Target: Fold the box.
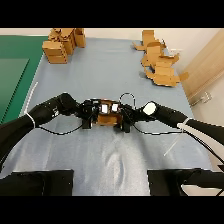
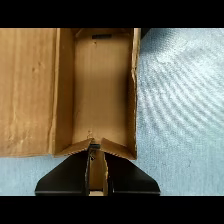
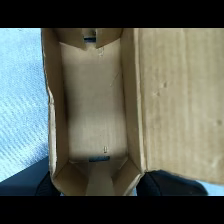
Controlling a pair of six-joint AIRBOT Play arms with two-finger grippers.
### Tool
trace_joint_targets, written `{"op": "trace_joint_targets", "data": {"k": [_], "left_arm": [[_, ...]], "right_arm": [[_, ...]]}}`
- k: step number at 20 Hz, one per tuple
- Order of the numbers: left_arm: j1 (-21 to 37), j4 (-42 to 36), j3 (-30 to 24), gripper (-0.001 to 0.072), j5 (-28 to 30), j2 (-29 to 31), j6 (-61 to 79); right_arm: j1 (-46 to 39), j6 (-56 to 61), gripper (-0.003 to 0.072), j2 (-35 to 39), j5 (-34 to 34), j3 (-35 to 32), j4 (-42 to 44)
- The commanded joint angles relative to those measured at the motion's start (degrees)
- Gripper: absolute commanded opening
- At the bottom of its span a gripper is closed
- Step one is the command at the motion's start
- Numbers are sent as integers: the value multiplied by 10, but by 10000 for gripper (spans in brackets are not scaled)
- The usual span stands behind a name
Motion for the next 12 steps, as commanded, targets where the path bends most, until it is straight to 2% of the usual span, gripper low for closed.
{"op": "trace_joint_targets", "data": {"k": [1,4,6,9,12], "left_arm": [[12,26,0,13,8,10,-25],[39,31,0,13,-11,49,-31],[59,31,1,13,-33,87,-33],[92,30,1,13,-56,141,-72],[139,31,0,13,-77,164,-155]], "right_arm": [[1,0,587,0,2,0,-2],[0,0,586,0,2,0,-2],[0,0,517,0,2,0,-2],[1,0,516,0,2,0,-2],[1,0,516,0,2,0,-2]]}}
